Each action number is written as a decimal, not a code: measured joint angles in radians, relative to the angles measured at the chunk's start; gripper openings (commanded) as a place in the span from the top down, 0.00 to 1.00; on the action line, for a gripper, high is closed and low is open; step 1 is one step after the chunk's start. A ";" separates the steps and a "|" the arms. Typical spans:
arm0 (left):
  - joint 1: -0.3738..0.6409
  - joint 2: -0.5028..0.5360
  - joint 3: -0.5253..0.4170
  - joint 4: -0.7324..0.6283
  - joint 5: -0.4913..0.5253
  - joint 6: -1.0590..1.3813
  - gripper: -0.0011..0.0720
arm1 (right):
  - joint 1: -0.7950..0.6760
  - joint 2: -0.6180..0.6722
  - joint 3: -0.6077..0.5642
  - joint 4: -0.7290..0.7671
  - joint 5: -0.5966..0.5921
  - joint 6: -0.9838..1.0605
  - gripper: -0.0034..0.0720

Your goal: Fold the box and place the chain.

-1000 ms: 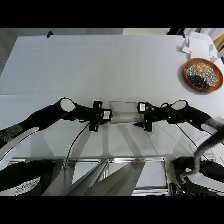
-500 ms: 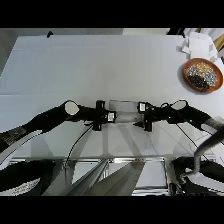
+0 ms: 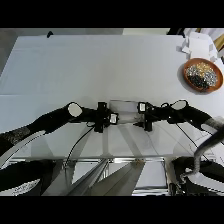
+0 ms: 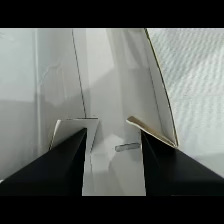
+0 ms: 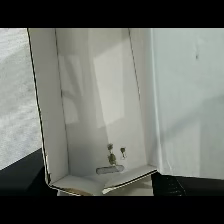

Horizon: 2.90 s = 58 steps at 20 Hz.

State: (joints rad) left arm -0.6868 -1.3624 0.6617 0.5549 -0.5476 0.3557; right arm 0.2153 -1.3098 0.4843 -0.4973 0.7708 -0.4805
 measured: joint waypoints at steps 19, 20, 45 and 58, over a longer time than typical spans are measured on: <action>0.348 0.328 -0.011 0.414 -0.318 -1.149 0.98 | 0.000 0.000 0.000 0.000 -0.001 0.001 0.42; 0.362 0.312 -0.017 0.419 -0.332 -1.229 0.98 | 0.000 0.000 0.000 0.000 -0.001 0.001 0.42; 0.205 0.022 -0.010 0.016 -0.314 -1.290 0.97 | 0.000 0.000 0.000 0.001 -0.001 0.001 0.42; 0.183 0.105 -0.005 0.004 -0.294 -1.313 0.77 | 0.000 0.000 0.000 0.001 0.000 0.001 0.42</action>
State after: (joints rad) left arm -0.5034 -1.2579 0.6563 0.5591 -0.8417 -0.9577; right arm 0.2153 -1.3098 0.4843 -0.4965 0.7704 -0.4797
